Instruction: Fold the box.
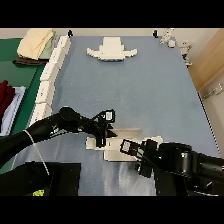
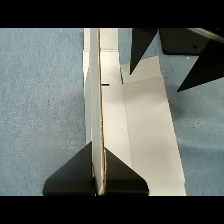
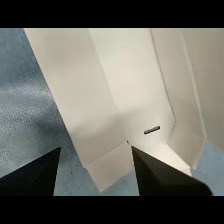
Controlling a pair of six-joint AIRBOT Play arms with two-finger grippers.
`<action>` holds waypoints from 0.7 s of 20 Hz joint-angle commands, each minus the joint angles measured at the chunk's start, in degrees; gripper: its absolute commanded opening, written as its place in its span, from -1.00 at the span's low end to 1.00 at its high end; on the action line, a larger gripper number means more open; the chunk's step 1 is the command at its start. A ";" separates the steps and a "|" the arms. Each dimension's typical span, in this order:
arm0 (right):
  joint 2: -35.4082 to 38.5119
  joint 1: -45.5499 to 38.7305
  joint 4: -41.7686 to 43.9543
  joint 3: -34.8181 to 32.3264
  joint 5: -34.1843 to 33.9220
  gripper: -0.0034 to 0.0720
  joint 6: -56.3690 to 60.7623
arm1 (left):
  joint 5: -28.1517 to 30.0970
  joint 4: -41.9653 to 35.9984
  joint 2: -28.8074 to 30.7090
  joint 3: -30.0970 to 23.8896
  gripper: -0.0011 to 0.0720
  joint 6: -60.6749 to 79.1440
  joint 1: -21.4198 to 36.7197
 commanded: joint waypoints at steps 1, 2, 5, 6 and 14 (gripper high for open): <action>-5.07 0.76 -3.69 -0.15 -4.31 0.98 -1.07 | 0.00 0.00 0.00 0.00 -0.93 0.00 0.00; -6.34 0.76 -4.04 -0.15 -5.05 0.98 -1.03 | 0.02 0.02 0.00 0.00 -0.93 0.00 0.00; -6.47 0.74 -6.27 1.16 -5.81 0.98 4.44 | 0.02 0.02 0.00 0.00 -0.93 0.00 0.02; -5.51 0.74 -8.11 2.01 -5.46 0.98 7.80 | -0.04 0.00 0.00 0.00 -0.93 0.00 0.00; -0.26 -2.64 -16.96 3.15 2.47 0.98 22.16 | -0.07 0.00 0.00 0.00 -0.93 0.00 0.00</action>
